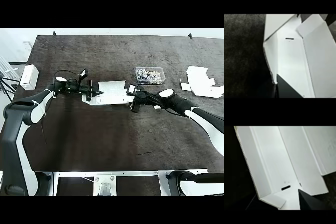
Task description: Fold the box and place the chain.
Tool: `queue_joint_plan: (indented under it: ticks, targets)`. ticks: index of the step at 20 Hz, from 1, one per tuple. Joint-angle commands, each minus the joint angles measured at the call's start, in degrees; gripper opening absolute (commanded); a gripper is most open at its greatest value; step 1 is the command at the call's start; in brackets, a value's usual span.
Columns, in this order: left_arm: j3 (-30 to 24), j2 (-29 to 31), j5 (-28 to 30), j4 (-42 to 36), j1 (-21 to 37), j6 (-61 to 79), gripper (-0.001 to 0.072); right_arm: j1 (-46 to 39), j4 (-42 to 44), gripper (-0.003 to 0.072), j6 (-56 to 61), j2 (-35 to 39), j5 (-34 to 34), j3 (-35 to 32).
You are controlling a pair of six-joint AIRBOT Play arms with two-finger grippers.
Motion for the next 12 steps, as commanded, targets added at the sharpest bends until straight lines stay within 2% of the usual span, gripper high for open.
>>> queue_joint_plan:
  ticks: [1,10,12]
  targets:
    - [0.0,0.0,0.0,0.0,0.0,0.0,0.0021,-0.2,1.7,0.0547,0.1,0.1,-0.8,1.2]
    - [0.0,0.0,0.0,0.0,0.0,0.0,0.0021,-0.7,2.5,0.0547,-0.8,-0.3,-0.6,2.8]
    - [0.0,0.0,0.0,0.0,0.0,0.0,0.0021,-1.7,2.5,0.0548,-1.7,-1.3,1.5,4.2]
